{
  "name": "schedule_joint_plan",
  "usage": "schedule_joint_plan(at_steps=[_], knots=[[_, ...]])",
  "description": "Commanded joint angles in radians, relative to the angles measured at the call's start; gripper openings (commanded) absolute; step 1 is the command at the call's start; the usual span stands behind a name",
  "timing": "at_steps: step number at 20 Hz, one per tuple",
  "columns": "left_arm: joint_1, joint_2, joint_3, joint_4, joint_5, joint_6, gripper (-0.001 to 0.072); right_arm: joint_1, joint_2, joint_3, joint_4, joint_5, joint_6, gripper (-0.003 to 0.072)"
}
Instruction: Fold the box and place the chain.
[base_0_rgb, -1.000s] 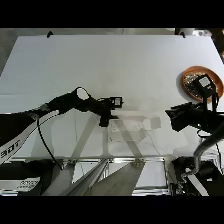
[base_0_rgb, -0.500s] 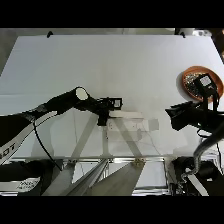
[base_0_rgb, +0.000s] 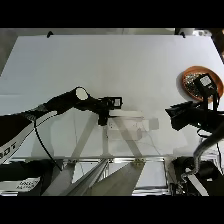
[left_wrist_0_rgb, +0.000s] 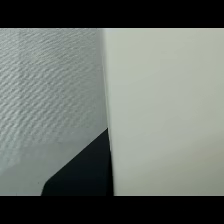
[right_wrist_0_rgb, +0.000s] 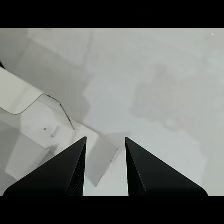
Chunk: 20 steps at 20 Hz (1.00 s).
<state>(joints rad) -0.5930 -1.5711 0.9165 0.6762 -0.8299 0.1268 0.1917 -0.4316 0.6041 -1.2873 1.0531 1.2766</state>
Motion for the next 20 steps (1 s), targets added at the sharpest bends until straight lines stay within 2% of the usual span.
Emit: schedule_joint_plan(at_steps=[1,20], knots=[[0.000,-0.020,0.000,-0.035,0.004,-0.001,0.0005,-0.001,0.001,0.000,0.000,0.000,-0.002,0.0248],[0.000,-0.021,0.000,-0.035,0.003,-0.023,0.0011,-0.001,0.001,0.000,0.000,0.001,-0.002,0.0248]])
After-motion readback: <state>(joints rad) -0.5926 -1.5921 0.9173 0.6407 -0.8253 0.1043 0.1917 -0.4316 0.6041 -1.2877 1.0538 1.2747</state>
